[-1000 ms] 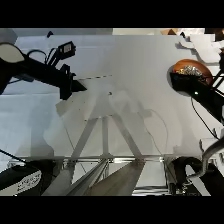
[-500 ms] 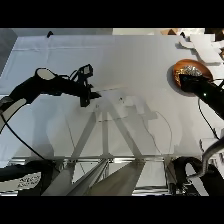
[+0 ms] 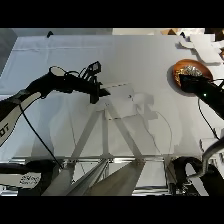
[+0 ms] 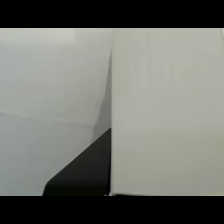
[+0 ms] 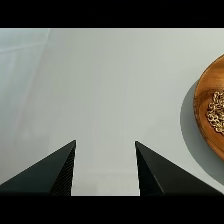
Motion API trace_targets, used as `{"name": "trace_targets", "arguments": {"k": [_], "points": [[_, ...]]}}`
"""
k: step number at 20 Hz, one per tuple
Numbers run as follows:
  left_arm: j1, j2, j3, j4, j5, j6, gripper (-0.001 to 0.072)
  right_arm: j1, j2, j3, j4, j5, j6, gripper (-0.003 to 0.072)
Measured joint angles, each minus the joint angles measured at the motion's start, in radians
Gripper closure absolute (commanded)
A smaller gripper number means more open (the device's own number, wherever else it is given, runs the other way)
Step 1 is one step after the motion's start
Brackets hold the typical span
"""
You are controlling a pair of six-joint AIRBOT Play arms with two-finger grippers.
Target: Fold the box and place the chain.
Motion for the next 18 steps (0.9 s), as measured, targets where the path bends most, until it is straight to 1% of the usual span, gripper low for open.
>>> {"name": "trace_targets", "arguments": {"k": [4, 9, 18], "points": [[-0.002, -0.043, 0.042, 0.096, -0.025, -0.008, 0.0710, 0.000, 0.000, 0.000, 0.000, 0.000, 0.000, 0.0287], [-0.002, -0.066, 0.055, 0.208, -0.057, 0.014, 0.0708, 0.000, 0.000, 0.000, 0.000, 0.001, 0.000, 0.0287], [-0.002, -0.089, 0.056, 0.157, -0.056, 0.088, 0.0707, 0.000, 0.000, 0.000, 0.000, 0.002, 0.000, 0.0287]]}}
